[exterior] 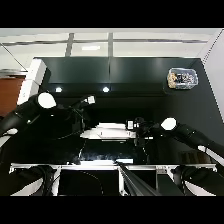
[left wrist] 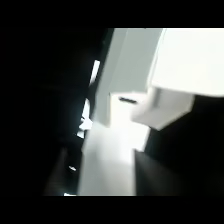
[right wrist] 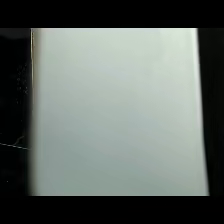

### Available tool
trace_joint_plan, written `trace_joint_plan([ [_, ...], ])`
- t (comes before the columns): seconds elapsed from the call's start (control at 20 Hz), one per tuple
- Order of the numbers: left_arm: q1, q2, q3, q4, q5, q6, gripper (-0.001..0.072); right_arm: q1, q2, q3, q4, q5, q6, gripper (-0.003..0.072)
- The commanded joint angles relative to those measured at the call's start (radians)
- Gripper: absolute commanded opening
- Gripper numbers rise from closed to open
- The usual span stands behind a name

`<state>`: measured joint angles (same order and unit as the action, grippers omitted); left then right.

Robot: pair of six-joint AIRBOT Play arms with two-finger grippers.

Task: Fold the box and place the chain.

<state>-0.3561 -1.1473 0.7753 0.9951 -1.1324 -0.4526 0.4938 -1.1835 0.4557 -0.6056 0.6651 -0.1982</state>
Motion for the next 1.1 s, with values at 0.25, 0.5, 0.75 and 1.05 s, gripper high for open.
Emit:
trace_joint_plan([
  [0.25,-0.031,0.034,-0.138,-0.421,-0.169,-0.322,0.0028,0.000,0.000,0.000,0.000,-0.001,0.003,0.0544],
  [0.5,-0.098,0.022,-0.225,-0.745,0.247,-0.077,0.0030,0.000,0.000,0.000,0.000,-0.001,0.003,0.0544],
  [0.75,-0.105,-0.015,-0.225,-0.932,0.376,0.087,0.0030,0.000,0.000,0.000,0.000,-0.001,0.003,0.0544],
  [1.05,-0.122,-0.028,-0.225,-0.881,0.582,0.087,0.0029,0.000,0.000,0.000,0.000,-0.001,0.003,0.0543],
])
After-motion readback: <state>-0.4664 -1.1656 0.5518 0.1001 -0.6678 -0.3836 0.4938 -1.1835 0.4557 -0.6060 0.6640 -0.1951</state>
